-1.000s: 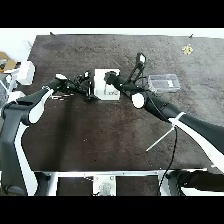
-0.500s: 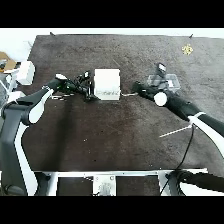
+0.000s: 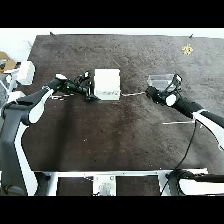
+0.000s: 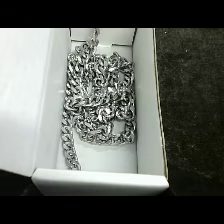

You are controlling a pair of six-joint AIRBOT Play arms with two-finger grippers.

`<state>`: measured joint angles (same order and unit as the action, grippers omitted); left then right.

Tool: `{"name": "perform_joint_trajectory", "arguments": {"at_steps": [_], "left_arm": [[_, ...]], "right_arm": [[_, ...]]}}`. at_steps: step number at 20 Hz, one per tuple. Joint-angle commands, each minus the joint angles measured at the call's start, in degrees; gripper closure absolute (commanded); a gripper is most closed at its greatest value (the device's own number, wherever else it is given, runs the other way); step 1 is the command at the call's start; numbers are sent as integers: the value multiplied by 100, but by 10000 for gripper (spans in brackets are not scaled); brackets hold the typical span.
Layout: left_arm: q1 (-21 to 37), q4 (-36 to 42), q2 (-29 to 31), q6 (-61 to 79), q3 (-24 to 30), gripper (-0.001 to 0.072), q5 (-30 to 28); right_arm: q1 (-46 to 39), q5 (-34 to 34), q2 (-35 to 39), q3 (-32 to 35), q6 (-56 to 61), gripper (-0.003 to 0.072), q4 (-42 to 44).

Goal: Fold the box and place the chain.

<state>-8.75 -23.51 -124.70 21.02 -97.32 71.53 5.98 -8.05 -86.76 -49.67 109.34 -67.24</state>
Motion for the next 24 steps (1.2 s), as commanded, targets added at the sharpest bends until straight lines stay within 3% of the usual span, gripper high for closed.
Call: {"name": "perform_joint_trajectory", "arguments": {"at_steps": [1,3,5,6,10,14,18,24], "left_arm": [[-2,-2,0,0,0,315,-2],[-2,-2,0,0,0,314,-2],[-2,-2,0,0,0,314,-2],[-2,-2,0,0,0,315,-4],[-2,-2,0,0,0,314,-4],[-2,-2,0,0,0,315,-4],[0,-2,0,0,0,315,-7],[-2,-2,0,0,0,315,-7]], "right_arm": [[70,173,-520,-439,0,362,232],[140,173,-782,-708,2,365,240],[144,243,-833,-758,0,659,258],[149,247,-778,-758,0,682,284],[686,256,240,-761,-24,683,-118],[1635,901,1226,-979,-22,683,-413],[2457,1191,1108,-1620,-22,684,-437],[2935,1054,164,-1635,46,684,-151]]}}
